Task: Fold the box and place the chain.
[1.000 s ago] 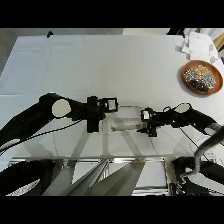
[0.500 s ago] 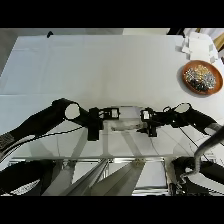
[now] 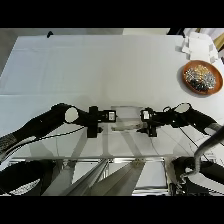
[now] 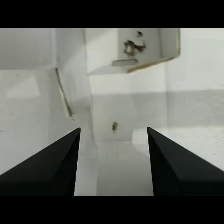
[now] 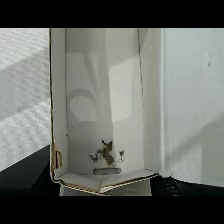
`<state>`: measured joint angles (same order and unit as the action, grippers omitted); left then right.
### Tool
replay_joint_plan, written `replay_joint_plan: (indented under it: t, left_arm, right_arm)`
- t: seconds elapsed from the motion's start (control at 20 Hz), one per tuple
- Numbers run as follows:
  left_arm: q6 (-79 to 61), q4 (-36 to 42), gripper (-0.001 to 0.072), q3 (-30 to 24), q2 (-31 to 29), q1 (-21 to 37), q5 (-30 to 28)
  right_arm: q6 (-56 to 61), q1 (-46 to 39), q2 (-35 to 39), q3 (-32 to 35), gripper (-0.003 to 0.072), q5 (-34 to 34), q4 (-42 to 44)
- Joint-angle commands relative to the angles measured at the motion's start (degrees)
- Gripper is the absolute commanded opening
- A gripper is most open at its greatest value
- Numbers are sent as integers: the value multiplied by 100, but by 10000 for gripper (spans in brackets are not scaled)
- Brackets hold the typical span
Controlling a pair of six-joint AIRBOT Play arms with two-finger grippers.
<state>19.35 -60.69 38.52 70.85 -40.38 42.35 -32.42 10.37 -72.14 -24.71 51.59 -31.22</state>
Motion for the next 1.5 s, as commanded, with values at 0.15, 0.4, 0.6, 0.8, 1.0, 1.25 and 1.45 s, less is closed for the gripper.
replay_joint_plan:
  t: [0.15,0.4,0.6,0.8,1.0,1.25,1.45]
  left_arm:
    - [-671,190,453,-13,7,-2,-352]
    - [-682,420,367,-13,85,-55,-306]
    - [-1078,765,118,-13,85,-223,-313]
    - [-1399,990,117,-13,87,-258,-402]
    - [-1399,1130,75,-13,103,-260,-743]
    - [-1401,1429,78,-13,367,-442,-861]
    - [-1399,1532,90,-9,481,-544,-1073]
  right_arm:
    - [0,-2,4,-4,318,2,0]
    - [0,-2,4,-4,318,2,0]
    - [0,-2,4,-4,318,2,0]
    - [0,-2,4,-4,318,2,0]
    - [0,-2,4,-4,318,2,0]
    - [0,-2,4,-4,318,2,0]
    - [0,-2,4,-4,318,2,0]
